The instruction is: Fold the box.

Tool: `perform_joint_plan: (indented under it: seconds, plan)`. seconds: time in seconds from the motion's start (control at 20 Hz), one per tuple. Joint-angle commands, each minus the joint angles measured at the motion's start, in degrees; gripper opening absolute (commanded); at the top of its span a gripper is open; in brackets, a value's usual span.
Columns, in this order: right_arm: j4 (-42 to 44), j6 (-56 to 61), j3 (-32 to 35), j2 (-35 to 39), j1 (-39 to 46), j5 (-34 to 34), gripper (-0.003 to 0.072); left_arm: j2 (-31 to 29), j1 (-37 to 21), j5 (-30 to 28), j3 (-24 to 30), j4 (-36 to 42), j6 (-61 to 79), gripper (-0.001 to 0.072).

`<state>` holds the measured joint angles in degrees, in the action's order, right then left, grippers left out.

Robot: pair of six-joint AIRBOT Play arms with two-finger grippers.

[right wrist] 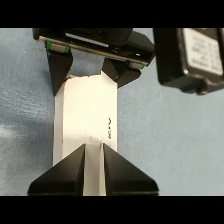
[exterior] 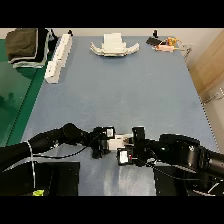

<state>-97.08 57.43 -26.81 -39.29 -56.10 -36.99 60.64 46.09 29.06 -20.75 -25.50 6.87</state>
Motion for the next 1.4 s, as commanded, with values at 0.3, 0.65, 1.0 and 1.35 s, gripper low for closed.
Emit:
perform_joint_plan:
  seconds: [0.3, 0.65, 1.0, 1.35]
  plan:
    - [-1.79, 0.04, -0.02, -1.62, 0.02, 1.29, 0.0161, 0.02, 0.0, -0.02, -0.02, 0.02, -0.02, 0.0471]
    - [0.07, 0.02, -0.02, -2.86, 0.0, 2.01, 0.0161, 0.02, 0.0, -0.02, -0.02, 0.02, -0.02, 0.0471]
    - [4.13, -0.04, -0.02, -2.91, -0.07, 0.96, 0.0161, 0.02, 0.0, -0.02, -0.02, 0.02, -0.02, 0.0471]
    - [5.4, -0.46, 0.07, -2.89, -0.07, -1.27, 0.0162, 0.02, 0.0, -0.02, -0.02, 0.02, -0.02, 0.0471]
